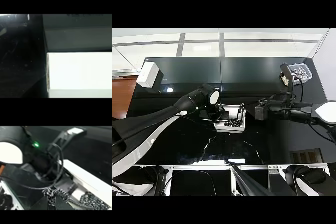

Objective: Fold the box and place the chain.

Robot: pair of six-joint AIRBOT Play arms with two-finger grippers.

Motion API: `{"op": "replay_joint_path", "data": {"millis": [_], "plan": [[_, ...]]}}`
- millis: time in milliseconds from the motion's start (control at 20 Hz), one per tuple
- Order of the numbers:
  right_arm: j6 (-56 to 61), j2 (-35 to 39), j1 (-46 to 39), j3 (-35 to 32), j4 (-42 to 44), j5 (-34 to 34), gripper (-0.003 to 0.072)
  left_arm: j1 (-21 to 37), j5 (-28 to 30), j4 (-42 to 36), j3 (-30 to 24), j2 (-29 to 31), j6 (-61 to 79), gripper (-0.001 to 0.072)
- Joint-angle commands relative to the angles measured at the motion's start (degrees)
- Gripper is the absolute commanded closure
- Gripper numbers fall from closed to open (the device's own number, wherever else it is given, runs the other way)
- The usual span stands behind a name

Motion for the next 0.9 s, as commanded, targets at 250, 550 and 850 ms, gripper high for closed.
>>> {"op": "replay_joint_path", "data": {"millis": [250, 550, 850], "plan": [[2.56, 0.0, 0.35, -1.22, -2.23, -1.7, 0.0412, 0.04, -0.04, 0.02, 0.02, -0.02, 0.02, 0.0684], [2.64, 0.02, -6.05, -1.2, -21.18, -0.31, 0.0413, 0.13, 0.5, -0.39, 0.07, -0.17, -0.35, 0.0683], [2.62, 0.02, -7.34, -1.25, -22.27, 0.9, 0.0413, -0.07, -0.2, 2.16, 2.36, -0.15, -9.31, 0.0659]]}}
